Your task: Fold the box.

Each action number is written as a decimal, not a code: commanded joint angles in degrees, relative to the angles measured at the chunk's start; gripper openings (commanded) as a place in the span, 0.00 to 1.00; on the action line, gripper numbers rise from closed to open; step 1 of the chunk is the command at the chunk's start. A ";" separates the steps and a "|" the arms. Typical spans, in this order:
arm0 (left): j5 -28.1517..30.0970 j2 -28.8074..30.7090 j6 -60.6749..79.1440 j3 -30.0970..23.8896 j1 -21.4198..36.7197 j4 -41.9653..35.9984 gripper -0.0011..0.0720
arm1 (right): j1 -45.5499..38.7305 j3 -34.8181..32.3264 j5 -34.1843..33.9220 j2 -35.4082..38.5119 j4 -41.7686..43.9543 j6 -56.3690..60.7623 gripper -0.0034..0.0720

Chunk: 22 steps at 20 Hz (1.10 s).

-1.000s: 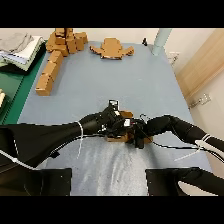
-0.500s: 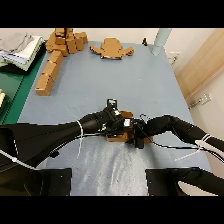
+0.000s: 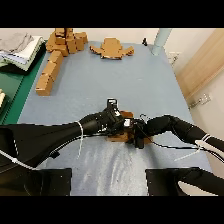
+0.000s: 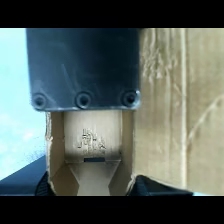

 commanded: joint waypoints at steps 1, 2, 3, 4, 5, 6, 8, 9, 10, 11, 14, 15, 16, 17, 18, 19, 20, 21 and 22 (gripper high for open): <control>-0.59 0.04 -0.24 0.09 -0.02 -0.61 0.70 | -0.02 -0.02 0.00 0.02 0.00 0.04 0.69; -1.09 0.04 -0.24 0.09 -0.02 -0.61 0.70 | -0.02 -0.02 0.00 0.00 0.00 0.04 0.69; -1.70 0.04 -0.22 0.13 -0.02 -0.61 0.70 | -0.02 -0.02 -0.02 0.02 0.00 0.04 0.69; -2.12 0.04 -0.22 0.20 -0.02 -0.68 0.70 | -0.02 -0.02 0.00 0.02 0.00 0.04 0.69; -2.58 0.04 -0.22 0.44 -0.02 -1.01 0.70 | -0.02 -0.02 0.00 0.02 0.00 0.04 0.69; -2.97 0.04 -0.22 0.83 0.04 -1.31 0.70 | -0.02 -0.02 0.00 0.00 0.00 0.04 0.69; -4.46 0.04 -0.17 2.54 0.09 -1.51 0.71 | -0.02 -0.02 0.00 0.00 0.00 0.04 0.69; -5.68 0.04 0.07 3.87 0.20 -1.51 0.70 | -0.02 -0.02 -0.02 0.02 0.00 0.04 0.69; -7.17 0.04 0.57 5.25 0.52 -1.60 0.70 | -0.02 -0.02 0.00 0.02 0.00 0.04 0.69; -9.11 0.04 1.60 6.73 1.20 -1.86 0.70 | -0.02 -0.02 0.00 0.02 0.00 0.04 0.69; -13.07 0.04 6.84 10.51 4.83 -7.13 0.70 | -0.02 -0.02 0.00 0.00 0.00 0.04 0.69; -13.51 0.04 9.01 11.10 6.34 -9.70 0.70 | -0.02 -0.02 0.00 0.02 0.00 0.04 0.69; -13.90 0.04 11.30 11.37 7.98 -12.26 0.70 | -0.02 -0.02 0.00 0.00 0.00 0.04 0.69; -14.62 0.04 13.68 11.41 9.81 -15.61 0.70 | -0.02 -0.02 0.00 0.02 0.00 0.04 0.69; -15.63 0.04 16.61 11.41 11.76 -19.37 0.70 | -0.02 -0.02 0.00 0.02 0.00 0.04 0.69; -17.03 0.04 19.52 11.41 13.53 -22.93 0.70 | -0.02 -0.02 0.00 0.02 0.00 0.04 0.69; -18.64 0.04 22.69 11.41 15.23 -26.49 0.70 | -0.02 -0.02 0.00 0.02 0.00 0.04 0.69; -20.39 0.04 26.16 11.41 17.09 -29.64 0.70 | -0.02 -0.02 0.00 0.00 0.00 0.04 0.69; -22.03 0.04 29.57 11.41 18.82 -32.02 0.70 | -0.02 -0.02 0.00 0.02 0.00 0.04 0.69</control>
